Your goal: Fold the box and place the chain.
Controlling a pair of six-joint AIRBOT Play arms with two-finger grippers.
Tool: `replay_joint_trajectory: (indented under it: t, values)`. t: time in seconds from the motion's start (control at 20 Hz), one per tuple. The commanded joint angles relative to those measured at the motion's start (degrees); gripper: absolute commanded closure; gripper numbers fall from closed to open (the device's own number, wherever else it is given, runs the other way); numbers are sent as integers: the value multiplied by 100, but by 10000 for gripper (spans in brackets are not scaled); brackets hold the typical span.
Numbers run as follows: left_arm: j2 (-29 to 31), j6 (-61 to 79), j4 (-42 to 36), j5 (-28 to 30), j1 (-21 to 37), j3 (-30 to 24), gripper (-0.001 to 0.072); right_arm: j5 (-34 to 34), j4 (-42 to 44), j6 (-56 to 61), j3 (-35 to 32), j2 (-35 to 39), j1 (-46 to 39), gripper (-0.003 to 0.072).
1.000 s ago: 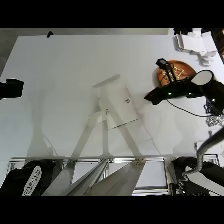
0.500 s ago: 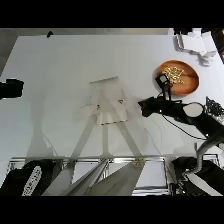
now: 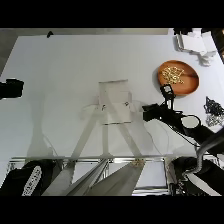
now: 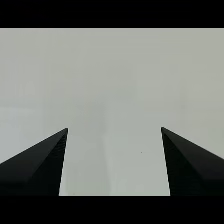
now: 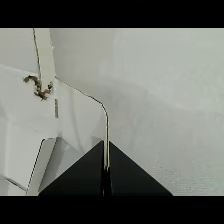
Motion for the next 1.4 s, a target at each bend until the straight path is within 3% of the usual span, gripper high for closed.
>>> replay_joint_trajectory:
  t: [0.0,0.6,0.9,1.05,1.2,1.3,1.35]
  values:
    - [-2,2,2,0,4,4,72,-170,354,15,-28,0,11,681]
    - [-2,2,0,2,4,4,72,-83,494,15,-28,-2,9,678]
    - [-201,168,-903,-57,-39,2,74,-83,494,15,-28,-2,9,678]
    - [-616,584,-874,-376,-398,2,75,-83,494,15,-28,-2,9,678]
    - [-1034,688,-844,-284,-911,9,76,-83,494,15,-28,-2,9,678]
    - [-1510,826,-498,-323,-1574,136,145,-83,494,15,-28,-2,9,678]
    - [-1880,1023,-417,-354,-1985,302,145,-83,494,15,-28,-2,9,678]
